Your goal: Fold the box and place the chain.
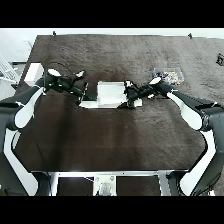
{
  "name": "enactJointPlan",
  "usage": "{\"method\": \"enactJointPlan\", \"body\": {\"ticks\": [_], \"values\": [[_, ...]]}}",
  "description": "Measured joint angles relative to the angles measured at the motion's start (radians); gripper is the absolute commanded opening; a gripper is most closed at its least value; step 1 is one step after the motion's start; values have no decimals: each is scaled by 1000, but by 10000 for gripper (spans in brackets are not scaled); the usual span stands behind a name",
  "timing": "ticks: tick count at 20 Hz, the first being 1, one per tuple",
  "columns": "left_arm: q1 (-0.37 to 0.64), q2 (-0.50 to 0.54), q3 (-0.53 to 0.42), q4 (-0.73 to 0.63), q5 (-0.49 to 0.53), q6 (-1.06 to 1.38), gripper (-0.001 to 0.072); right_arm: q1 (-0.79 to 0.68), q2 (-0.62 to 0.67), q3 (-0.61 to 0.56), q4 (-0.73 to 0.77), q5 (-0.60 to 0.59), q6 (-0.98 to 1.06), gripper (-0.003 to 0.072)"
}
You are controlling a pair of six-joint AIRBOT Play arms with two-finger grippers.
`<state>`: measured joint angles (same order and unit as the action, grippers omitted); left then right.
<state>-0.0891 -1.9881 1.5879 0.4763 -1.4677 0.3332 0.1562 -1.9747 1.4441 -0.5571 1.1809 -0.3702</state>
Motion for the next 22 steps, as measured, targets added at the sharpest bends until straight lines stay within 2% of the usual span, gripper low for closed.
{"method": "enactJointPlan", "body": {"ticks": [4, 10, 17, 22], "values": [[71, 17, 0, -92, -97, 4, 17, -1, 0, 0, -2, -6, 1, 553], [166, 110, -2, -113, -125, -184, 16, -1, 0, 0, -2, -3, 0, 553], [211, 158, -20, 85, -25, -690, 15, -1, 0, 0, -2, -2, -2, 553], [221, 185, -136, 152, 84, -977, 15, -1, 0, 0, -2, -2, -2, 553]]}}
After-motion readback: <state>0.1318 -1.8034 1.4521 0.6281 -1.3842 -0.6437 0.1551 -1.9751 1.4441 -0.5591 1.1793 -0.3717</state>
